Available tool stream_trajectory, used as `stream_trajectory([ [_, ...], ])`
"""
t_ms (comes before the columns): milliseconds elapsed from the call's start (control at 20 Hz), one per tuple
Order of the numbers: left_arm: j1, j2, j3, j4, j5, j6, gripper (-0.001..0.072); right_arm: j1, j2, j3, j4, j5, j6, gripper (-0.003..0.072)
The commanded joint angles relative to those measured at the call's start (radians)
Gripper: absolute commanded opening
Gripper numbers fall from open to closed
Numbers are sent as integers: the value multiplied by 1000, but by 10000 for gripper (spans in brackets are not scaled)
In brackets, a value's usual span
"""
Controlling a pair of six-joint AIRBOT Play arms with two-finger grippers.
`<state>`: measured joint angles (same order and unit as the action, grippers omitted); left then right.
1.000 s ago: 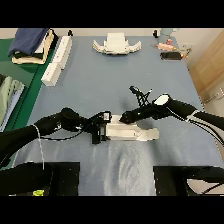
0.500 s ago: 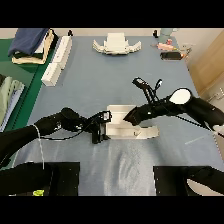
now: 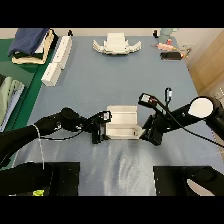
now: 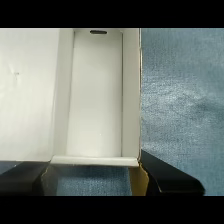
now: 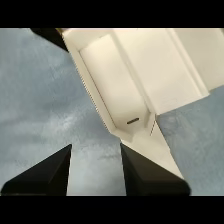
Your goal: Fold the box.
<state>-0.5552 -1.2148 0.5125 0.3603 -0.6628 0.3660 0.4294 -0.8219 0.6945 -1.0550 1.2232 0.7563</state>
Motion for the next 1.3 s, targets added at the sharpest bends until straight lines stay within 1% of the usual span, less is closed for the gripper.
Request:
stream_trajectory([
  [0,0,-1,1,0,0,0,445,1,15,-95,-147,-41,-232,481],
  [100,0,-1,1,0,0,0,444,1,15,-169,-185,-141,-381,481],
  [250,0,-1,1,0,0,0,444,1,7,-227,-143,-315,-549,481],
  [450,0,-1,1,0,0,0,444,1,-46,-228,-46,-416,-657,472],
  [500,0,-1,1,0,0,0,444,1,-60,-228,-27,-436,-682,440],
  [550,0,-1,1,0,0,0,444,1,-68,-228,0,-454,-711,434],
  [650,0,-1,1,0,0,0,444,1,-77,-228,58,-476,-760,434],
  [700,0,-1,1,0,0,0,444,1,-77,-228,71,-475,-765,412],
  [800,0,-1,1,0,0,0,445,1,-77,-228,91,-461,-764,252],
  [850,0,-1,1,0,0,0,444,1,-77,-228,106,-449,-764,210],
  [900,0,-1,1,0,0,0,444,1,-77,-228,120,-439,-764,201],
  [950,0,-1,1,0,0,0,444,1,-77,-228,129,-435,-764,149],
  [1100,0,-1,1,0,0,0,444,1,-85,-228,156,-443,-772,139],
  [1250,0,-1,1,0,0,0,444,1,-118,-228,234,-467,-838,140],
])
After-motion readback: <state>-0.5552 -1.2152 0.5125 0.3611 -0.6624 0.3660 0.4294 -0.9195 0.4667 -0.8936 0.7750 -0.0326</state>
